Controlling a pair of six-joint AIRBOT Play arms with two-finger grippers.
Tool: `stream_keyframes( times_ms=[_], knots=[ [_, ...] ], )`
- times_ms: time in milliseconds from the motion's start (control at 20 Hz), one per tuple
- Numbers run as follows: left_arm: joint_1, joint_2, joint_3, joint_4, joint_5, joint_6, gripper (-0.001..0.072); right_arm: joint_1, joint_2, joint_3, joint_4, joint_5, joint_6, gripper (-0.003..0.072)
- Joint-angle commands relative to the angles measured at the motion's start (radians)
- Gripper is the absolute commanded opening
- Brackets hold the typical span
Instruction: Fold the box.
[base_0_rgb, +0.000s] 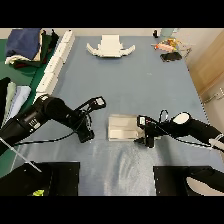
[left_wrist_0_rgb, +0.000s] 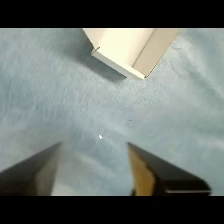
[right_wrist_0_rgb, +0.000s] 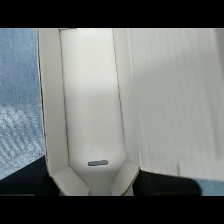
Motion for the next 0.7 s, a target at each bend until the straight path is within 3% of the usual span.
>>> stream_keyframes(
  times_ms=[0, 150, 250, 650],
  knots=[
    [0.152, 0.018, -0.163, -0.293, 0.190, 0.589, 0.0720, 0.000, 0.001, 0.001, 0.000, 0.000, 0.000, 0.0520],
    [0.152, -0.021, -0.233, -0.462, 0.300, 0.901, 0.0720, 0.000, 0.001, 0.001, 0.000, 0.000, 0.000, 0.0519],
    [0.152, -0.067, -0.252, -0.570, 0.319, 1.020, 0.0720, 0.000, 0.001, 0.001, 0.000, 0.000, 0.000, 0.0520],
    [0.020, -0.255, -0.234, -0.726, 0.474, 1.019, 0.0720, 0.000, 0.001, 0.001, 0.000, 0.000, 0.000, 0.0520]
  ],
)
